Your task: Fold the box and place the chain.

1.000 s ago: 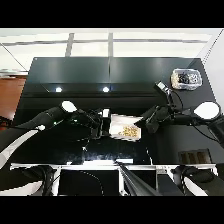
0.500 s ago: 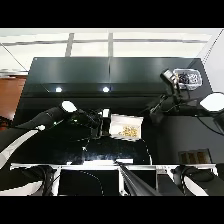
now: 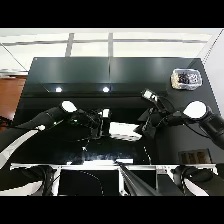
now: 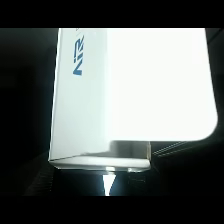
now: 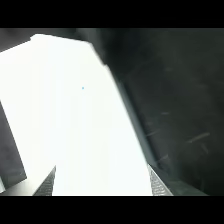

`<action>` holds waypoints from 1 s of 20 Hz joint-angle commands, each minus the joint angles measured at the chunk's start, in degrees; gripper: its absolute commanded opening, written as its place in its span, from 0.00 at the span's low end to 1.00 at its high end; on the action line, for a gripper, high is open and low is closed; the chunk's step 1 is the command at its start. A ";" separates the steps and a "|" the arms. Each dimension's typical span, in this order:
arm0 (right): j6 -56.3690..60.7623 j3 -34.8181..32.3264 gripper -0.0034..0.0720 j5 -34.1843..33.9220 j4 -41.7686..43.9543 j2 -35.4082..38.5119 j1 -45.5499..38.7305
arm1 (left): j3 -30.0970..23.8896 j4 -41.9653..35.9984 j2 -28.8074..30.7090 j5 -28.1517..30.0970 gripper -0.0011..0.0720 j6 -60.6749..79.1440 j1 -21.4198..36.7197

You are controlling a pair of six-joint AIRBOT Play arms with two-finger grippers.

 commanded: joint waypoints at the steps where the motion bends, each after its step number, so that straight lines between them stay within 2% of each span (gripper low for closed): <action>1: -2.45 -0.20 0.96 2.58 -2.29 -0.11 2.40 | 0.04 0.02 -0.04 0.00 0.59 0.00 -0.02; 6: -2.45 -0.24 0.96 -4.00 -4.15 -0.13 4.92 | 0.04 0.02 -0.04 0.02 0.59 0.00 -0.04; 10: -2.51 -0.28 0.80 -4.02 -4.52 -0.13 4.92 | 0.07 0.55 -0.04 0.04 0.59 -0.02 -0.37; 11: -2.51 -0.42 0.80 -4.02 -4.55 -0.13 4.92 | 0.07 0.96 -0.04 0.04 0.59 0.00 -0.55; 12: -2.64 -0.66 0.74 -4.00 -4.55 -0.13 4.92 | 0.07 1.31 -0.02 0.24 0.59 -0.04 -0.83; 14: -2.69 -1.03 0.73 -4.04 -4.74 -0.15 4.92 | 0.07 1.51 -0.02 0.35 0.59 -0.07 -1.07; 15: -2.67 -1.16 0.62 -3.93 -5.31 -0.15 5.03 | 0.07 1.51 -0.02 0.50 0.59 -0.22 -1.07; 16: -2.67 -1.18 0.61 -3.96 -6.16 -0.15 5.31 | 0.07 1.49 -0.02 0.79 0.59 -0.50 -1.07; 18: -2.69 -1.18 0.52 -4.33 -6.40 -0.15 6.23 | 0.07 1.46 -0.02 0.96 0.59 -0.70 -1.07; 20: -2.67 -1.18 0.51 -4.98 -6.75 -0.15 7.34 | 0.07 1.46 -0.02 0.96 0.59 -0.70 -1.07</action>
